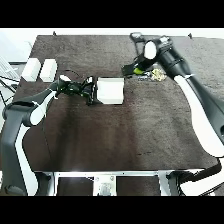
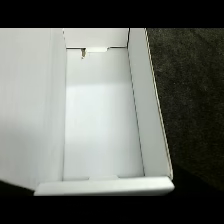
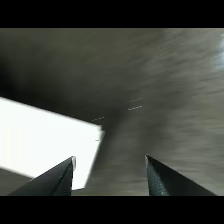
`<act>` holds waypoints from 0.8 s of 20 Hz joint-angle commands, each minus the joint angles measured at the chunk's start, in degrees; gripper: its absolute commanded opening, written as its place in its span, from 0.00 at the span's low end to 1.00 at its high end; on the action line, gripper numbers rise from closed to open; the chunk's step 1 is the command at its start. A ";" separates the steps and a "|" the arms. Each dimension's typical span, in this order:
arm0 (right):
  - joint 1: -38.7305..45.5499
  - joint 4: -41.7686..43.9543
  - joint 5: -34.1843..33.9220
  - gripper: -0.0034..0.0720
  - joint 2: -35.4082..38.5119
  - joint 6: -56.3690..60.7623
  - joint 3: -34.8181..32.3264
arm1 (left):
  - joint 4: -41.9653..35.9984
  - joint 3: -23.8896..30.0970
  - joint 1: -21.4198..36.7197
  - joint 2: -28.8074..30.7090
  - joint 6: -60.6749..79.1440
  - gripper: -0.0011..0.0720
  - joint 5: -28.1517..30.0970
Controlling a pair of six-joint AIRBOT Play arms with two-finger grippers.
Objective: Fold the box and place the chain.
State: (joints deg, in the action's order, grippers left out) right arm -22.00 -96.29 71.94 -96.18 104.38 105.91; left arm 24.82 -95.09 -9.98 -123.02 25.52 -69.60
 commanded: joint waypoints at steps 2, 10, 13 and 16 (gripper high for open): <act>8.50 -6.10 -8.46 0.72 1.42 -1.64 -0.46 | 0.00 0.00 0.02 -0.02 0.00 0.41 0.00; 19.34 14.91 -17.51 0.72 -15.02 -16.35 6.75 | 0.00 0.00 0.02 -0.02 0.00 0.41 0.02; 19.34 19.50 -17.66 0.72 -19.85 -21.05 10.21 | 0.00 0.00 0.02 -0.02 0.00 0.41 0.02; 19.34 19.87 -17.86 0.69 -21.90 -21.59 10.21 | 0.00 0.00 0.02 -0.02 0.00 0.41 0.02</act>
